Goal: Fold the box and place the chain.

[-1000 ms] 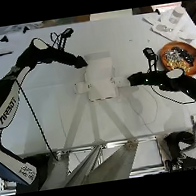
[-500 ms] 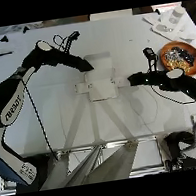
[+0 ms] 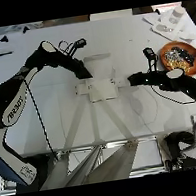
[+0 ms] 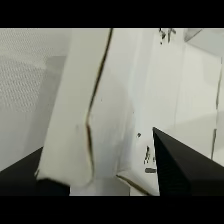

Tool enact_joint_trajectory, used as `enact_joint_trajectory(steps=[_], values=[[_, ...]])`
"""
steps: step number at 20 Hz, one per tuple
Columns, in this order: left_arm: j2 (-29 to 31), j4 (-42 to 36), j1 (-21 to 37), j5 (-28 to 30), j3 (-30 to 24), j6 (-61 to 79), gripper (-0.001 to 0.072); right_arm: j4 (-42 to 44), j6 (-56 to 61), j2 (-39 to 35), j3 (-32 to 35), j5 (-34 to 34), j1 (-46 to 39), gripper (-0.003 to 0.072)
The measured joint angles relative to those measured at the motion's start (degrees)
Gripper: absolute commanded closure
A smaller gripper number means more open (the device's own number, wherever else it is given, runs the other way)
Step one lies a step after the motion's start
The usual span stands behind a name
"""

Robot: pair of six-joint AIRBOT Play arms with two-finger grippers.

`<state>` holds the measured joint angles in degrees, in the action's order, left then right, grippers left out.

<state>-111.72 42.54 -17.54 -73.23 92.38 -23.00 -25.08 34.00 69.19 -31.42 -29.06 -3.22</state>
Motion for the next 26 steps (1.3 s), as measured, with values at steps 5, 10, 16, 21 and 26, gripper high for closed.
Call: enact_joint_trajectory(steps=[5, 10, 16, 21, 26], values=[[-0.66, 1.40, -1.31, 0.39, 0.00, 2.93, 0.0701, 0.07, 0.02, 0.00, 0.00, 0.13, 0.00, 0.0667], [-1.42, 1.84, -1.99, 0.92, 0.00, 3.43, 0.0701, 0.04, 0.02, 0.00, 0.00, 0.17, 0.00, 0.0667], [-1.60, 1.88, -2.12, 0.81, 0.00, 3.61, 0.0700, 0.02, 0.00, 0.00, 0.00, 0.07, 0.00, 0.0667], [-1.60, 1.88, -2.14, 0.76, 0.00, 3.76, 0.0699, 0.02, 0.00, 0.00, 0.00, 0.02, 0.00, 0.0667], [-1.60, 1.88, -2.16, 0.74, 0.00, 3.74, 0.0701, 0.04, 0.02, 0.00, 0.00, 0.00, 0.00, 0.0477]])
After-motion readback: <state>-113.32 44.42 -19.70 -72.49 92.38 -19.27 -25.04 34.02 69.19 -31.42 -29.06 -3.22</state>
